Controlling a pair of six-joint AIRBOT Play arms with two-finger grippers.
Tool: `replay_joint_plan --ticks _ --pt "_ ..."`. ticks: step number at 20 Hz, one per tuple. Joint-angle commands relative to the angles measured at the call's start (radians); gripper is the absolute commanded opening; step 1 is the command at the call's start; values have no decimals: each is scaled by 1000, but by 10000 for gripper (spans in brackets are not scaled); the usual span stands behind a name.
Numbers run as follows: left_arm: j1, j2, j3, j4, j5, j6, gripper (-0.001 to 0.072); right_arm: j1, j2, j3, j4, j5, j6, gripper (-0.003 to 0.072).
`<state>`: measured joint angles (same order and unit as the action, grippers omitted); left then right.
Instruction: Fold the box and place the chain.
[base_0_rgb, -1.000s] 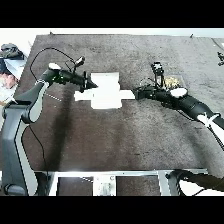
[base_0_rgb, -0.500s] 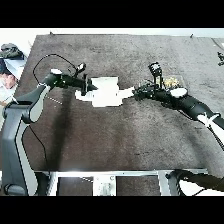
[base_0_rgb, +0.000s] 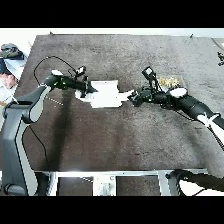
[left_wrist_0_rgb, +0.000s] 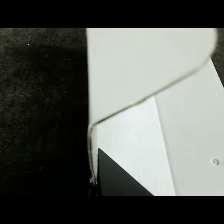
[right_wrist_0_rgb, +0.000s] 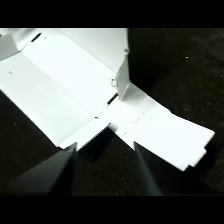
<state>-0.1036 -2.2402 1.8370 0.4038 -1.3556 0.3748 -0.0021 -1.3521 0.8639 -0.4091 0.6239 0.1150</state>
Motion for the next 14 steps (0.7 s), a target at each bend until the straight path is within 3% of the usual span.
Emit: replay_joint_plan --ticks 1,10,14 --pt "1 -1 0 10 4 0 9 1 0 0 1 73 -170 558" --pt "1 -1 0 7 3 -1 10 112 -113 4 13 69 -578 558" --pt "1 -1 0 7 3 -1 10 150 -169 58 11 69 -594 559"
